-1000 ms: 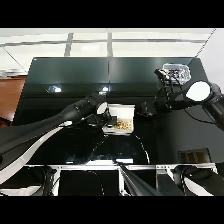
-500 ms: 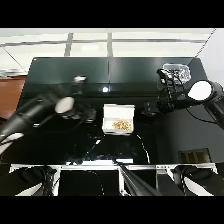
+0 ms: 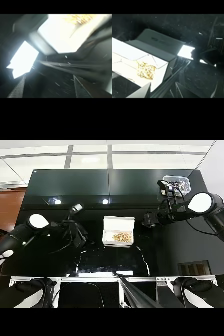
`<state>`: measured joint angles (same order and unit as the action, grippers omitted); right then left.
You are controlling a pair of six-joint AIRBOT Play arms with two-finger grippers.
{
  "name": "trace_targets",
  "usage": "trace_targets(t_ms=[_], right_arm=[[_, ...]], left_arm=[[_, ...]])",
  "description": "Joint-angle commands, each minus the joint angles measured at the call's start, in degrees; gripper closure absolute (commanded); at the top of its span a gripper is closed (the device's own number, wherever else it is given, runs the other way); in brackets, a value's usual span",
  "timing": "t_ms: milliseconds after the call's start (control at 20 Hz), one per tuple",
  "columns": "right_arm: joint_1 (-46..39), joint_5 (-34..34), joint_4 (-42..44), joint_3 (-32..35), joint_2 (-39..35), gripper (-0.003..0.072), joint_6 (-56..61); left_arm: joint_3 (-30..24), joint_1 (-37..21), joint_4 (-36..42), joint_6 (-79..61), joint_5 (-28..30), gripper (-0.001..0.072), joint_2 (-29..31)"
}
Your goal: Fold the box and place the chain.
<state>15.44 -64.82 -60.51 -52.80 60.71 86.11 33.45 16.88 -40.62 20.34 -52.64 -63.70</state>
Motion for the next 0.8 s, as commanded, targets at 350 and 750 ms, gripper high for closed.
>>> trace_targets(t_ms=[350, 750], right_arm=[[0.4, 0.7, 0.7, 0.0, 0.0, 0.0315, 0.7], [0.4, 1.0, 0.6, 0.0, 0.0, 0.0315, 0.6]], left_arm=[[2.6, 4.3, 4.1, -35.4, 4.7, -0.0001, -9.7], [6.9, 7.8, 8.2, -36.8, 2.4, -0.0001, -14.7]])
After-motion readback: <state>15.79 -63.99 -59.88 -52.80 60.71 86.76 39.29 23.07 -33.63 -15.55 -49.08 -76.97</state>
